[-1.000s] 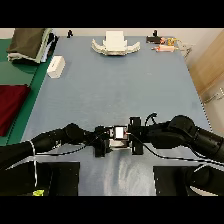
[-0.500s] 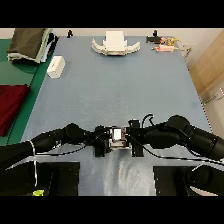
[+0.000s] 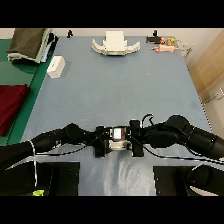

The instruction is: Fold the box.

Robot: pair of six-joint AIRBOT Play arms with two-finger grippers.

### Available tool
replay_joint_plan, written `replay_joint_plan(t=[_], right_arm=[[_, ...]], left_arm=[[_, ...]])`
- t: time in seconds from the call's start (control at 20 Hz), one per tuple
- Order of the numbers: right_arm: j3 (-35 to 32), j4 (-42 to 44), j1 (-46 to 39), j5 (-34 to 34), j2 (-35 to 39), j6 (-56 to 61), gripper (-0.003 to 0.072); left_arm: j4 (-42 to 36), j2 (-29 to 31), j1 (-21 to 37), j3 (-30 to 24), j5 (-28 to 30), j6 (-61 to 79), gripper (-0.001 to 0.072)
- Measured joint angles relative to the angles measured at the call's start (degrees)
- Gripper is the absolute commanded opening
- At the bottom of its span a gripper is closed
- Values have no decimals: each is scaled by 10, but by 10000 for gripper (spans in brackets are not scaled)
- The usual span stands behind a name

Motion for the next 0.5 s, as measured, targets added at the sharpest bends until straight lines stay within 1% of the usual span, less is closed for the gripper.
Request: replay_joint_plan(t=[0.3, 0.5], right_arm=[[6, 25, 0, 0, 9, 21, 383], [9, 15, 0, -4, 17, 40, 383]], left_arm=[[0, 0, 0, 0, 1, -1, 466], [-2, 0, 0, 0, 1, -1, 466]])
